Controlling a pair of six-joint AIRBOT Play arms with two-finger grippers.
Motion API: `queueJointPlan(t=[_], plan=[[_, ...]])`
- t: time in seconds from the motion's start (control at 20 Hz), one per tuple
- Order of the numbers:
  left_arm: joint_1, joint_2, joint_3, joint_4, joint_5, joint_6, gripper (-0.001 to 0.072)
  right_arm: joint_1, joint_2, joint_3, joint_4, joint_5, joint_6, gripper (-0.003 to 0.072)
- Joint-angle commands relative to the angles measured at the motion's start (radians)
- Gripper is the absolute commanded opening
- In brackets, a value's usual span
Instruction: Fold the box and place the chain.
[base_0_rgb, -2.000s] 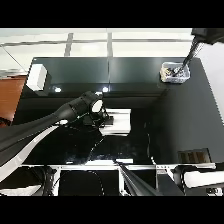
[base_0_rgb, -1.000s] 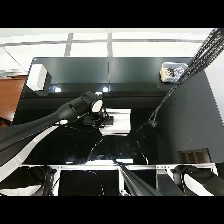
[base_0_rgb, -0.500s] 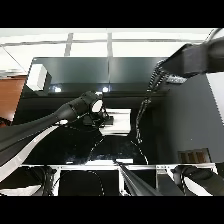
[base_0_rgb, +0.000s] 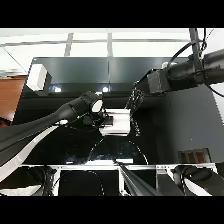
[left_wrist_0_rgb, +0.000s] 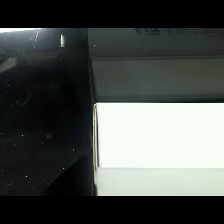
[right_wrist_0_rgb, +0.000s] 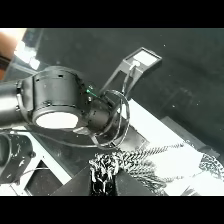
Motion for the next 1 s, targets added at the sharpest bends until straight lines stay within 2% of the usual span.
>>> queueJointPlan(t=[0.0, 0.4, 0.6, 0.75, 0.95], plan=[[0.001, 0.0, 0.001, 0.0, 0.002, 0.0, 0.0029, -0.027, 0.001, -0.015, -0.001, 0.017, -0.001, 0.0009], [0.001, 0.0, 0.001, 0.0, 0.002, 0.0, 0.0029, -0.132, 0.001, -0.015, -0.022, 0.112, -0.02, 0.0009], [0.001, 0.0, 0.001, 0.0, 0.003, 0.0, 0.0029, -0.117, 0.001, -0.027, 0.049, 0.179, -0.055, 0.001], [0.001, 0.0, 0.001, 0.0, 0.003, 0.0, 0.0029, -0.073, -0.002, -0.079, 0.085, 0.087, -0.056, 0.0009], [0.001, 0.0, 0.001, 0.0, 0.002, 0.0, 0.0029, 0.01, -0.009, -0.205, 0.154, -0.053, -0.067, 0.0009]])
